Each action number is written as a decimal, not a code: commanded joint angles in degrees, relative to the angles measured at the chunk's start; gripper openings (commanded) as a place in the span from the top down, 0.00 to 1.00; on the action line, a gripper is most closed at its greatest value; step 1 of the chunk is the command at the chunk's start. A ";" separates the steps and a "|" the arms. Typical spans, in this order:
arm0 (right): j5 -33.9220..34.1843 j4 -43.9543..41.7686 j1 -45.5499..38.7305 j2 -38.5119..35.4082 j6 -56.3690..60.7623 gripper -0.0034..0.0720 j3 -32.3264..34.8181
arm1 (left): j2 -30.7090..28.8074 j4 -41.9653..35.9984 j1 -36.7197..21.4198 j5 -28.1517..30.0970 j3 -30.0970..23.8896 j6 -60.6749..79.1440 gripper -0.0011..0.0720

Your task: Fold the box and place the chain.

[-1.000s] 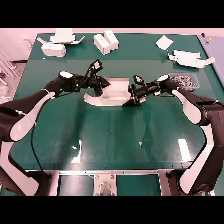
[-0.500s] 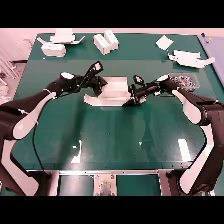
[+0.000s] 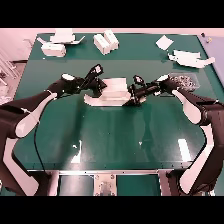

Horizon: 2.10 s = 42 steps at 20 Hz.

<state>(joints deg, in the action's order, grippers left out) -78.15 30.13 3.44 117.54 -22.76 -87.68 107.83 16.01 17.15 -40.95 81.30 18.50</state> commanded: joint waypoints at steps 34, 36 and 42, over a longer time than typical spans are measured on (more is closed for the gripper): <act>0.09 -0.09 0.04 0.00 0.02 0.23 -0.02 | -12.57 24.15 -8.79 -16.09 -5.05 -17.99 0.11; 0.09 -0.09 0.04 0.00 0.02 0.23 -0.02 | -11.15 19.54 -8.79 -17.05 -5.11 -16.74 0.11; 0.09 -0.09 0.04 0.00 0.02 0.23 -0.02 | -6.62 13.16 -8.79 -18.78 -5.18 -8.98 0.11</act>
<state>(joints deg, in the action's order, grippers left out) -78.04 30.04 3.46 117.54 -22.76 -87.70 99.26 32.16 8.38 -59.11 76.25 6.26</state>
